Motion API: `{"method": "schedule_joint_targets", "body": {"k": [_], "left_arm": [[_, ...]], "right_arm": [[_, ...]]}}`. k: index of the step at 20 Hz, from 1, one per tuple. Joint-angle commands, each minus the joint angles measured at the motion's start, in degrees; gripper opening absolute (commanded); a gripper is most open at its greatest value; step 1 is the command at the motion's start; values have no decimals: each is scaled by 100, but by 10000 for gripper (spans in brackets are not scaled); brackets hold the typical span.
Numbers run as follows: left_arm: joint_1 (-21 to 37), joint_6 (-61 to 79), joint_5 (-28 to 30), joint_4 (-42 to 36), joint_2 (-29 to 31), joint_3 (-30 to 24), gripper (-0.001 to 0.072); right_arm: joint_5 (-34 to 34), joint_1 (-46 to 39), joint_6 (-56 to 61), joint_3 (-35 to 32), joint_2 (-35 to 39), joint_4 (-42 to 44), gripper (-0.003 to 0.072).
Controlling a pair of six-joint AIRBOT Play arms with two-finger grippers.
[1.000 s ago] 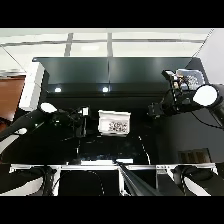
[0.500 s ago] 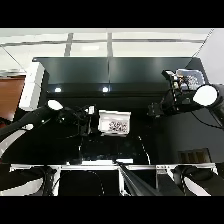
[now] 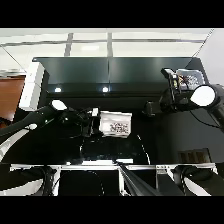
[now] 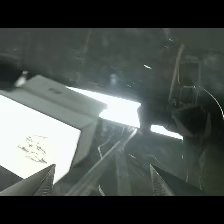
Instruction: Fold the box and place the chain.
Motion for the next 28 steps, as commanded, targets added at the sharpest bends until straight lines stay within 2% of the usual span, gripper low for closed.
{"method": "schedule_joint_targets", "body": {"k": [1, 3, 4, 6, 9, 12, 15, 19, 23, 28], "left_arm": [[-28, -22, 11, 68, -7, 7, 387], [-28, -22, 11, 68, -7, 7, 387], [-28, -22, 11, 68, -7, 7, 387], [-28, -24, 11, 68, -7, 7, 387], [-28, -24, 11, 68, -7, 7, 387], [-28, -24, 11, 68, -7, 7, 387], [-28, -24, 11, 68, -7, 7, 387], [-28, -22, 11, 68, -7, 7, 387], [-28, -22, 11, 68, -7, 7, 388], [-28, -22, 11, 68, -7, 7, 387]], "right_arm": [[-988, 201, -219, 0, -219, 271, 720], [-1700, 201, -728, 0, -568, 1126, 720], [-1753, 201, -1233, 0, -807, 1711, 720], [-1386, 273, -2450, 0, -1213, 2332, 720], [-634, 330, -4271, 35, -1276, 2234, 720], [35, 337, -5243, 245, -1228, 2225, 720], [212, 435, -5447, 249, -1231, 2092, 720], [-87, 835, -5593, 157, -1281, 1814, 720], [-72, 1121, -5702, 98, -1281, 1469, 720], [-302, 1294, -5700, 83, -1303, 1464, 720]]}}
